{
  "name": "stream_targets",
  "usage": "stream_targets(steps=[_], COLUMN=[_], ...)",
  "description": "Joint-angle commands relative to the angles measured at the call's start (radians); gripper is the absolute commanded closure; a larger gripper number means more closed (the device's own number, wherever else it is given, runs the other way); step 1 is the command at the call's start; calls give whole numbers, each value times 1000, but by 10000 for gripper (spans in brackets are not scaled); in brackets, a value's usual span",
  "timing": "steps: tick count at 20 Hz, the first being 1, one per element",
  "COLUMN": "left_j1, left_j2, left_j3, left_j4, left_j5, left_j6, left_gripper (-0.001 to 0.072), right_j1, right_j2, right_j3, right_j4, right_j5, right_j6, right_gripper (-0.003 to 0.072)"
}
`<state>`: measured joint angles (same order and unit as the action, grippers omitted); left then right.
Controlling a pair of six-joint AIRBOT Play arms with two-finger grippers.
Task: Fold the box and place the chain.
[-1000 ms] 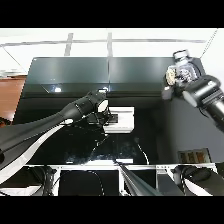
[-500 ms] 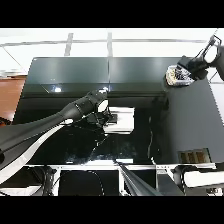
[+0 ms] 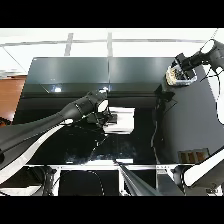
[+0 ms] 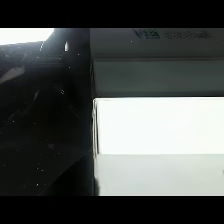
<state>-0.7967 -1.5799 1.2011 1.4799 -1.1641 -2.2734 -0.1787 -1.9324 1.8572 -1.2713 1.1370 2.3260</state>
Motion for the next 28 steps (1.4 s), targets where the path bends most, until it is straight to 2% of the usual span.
stream_targets(steps=[1, 7, 8, 9, 10, 13, 18, 20, 24, 28], left_j1=[1, 1, 1, 1, 1, 2, 2, 2, 2, 2], left_j2=[0, 0, 0, 0, 0, 0, 0, 0, 0, 0], left_j3=[0, 0, 0, 0, 0, 0, 0, 0, 0, 0], left_j4=[0, 0, 0, 0, 0, 0, 0, 0, 0, 0], left_j5=[0, 0, 2, 3, 3, 3, 3, 3, 3, 3], left_j6=[0, 0, 0, 0, 0, 0, 0, 0, 0, 0], left_gripper=[684, 685, 685, 685, 685, 685, 685, 685, 685, 685], right_j1=[-2, -1, -1, -2, -6, -29, -48, -46, -40, -25], right_j2=[-35, -90, -94, -95, -90, -50, 172, 286, 509, 676], right_j3=[14, 14, 14, 15, 18, 43, 44, 43, 43, 43], right_j4=[17, 15, 15, 18, 22, 26, 25, 27, 92, 147], right_j5=[-13, -63, -69, -72, -64, -8, 136, 175, 161, 165], right_j6=[27, 25, 9, -42, -126, -330, -652, -703, -742, -760], right_gripper=[112, 112, 181, 392, 657, 670, 670, 670, 670, 671])
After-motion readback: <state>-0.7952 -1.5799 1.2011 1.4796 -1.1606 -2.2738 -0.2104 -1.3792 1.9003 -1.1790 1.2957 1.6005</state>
